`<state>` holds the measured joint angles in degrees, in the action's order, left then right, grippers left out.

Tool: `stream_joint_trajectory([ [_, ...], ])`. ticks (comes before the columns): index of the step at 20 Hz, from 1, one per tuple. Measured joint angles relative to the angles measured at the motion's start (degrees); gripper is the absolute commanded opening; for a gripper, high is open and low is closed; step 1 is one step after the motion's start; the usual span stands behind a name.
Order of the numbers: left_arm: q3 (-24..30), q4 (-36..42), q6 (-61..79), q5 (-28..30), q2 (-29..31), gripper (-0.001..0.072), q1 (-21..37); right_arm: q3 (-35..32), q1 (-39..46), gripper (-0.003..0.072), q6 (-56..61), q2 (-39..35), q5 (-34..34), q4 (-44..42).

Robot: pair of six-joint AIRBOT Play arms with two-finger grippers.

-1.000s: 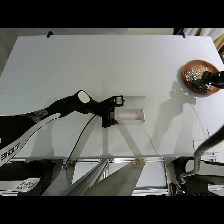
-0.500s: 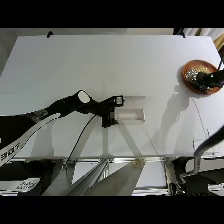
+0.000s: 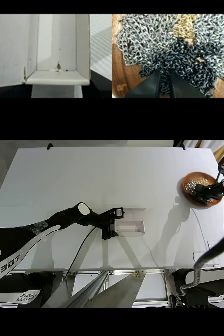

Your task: Fold the box and place the chain.

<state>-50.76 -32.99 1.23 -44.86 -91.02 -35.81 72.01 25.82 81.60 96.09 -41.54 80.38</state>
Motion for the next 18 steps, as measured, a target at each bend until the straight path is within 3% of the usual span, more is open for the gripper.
stream_joint_trajectory([
  [1,0.0,0.0,0.0,0.0,0.0,0.0154,0.0,0.0,0.0,0.0103,0.0,0.0,0.0,0.0],
  [3,0.0,0.0,0.0,0.0,0.0,0.0154,0.0,0.0,0.0,0.0011,0.0,0.0,-0.2,0.0],
  [18,0.0,0.0,0.0,0.0,0.0,0.0154,0.0,0.0,-1.1,0.0009,-5.0,-7.1,-8.4,0.5],
])
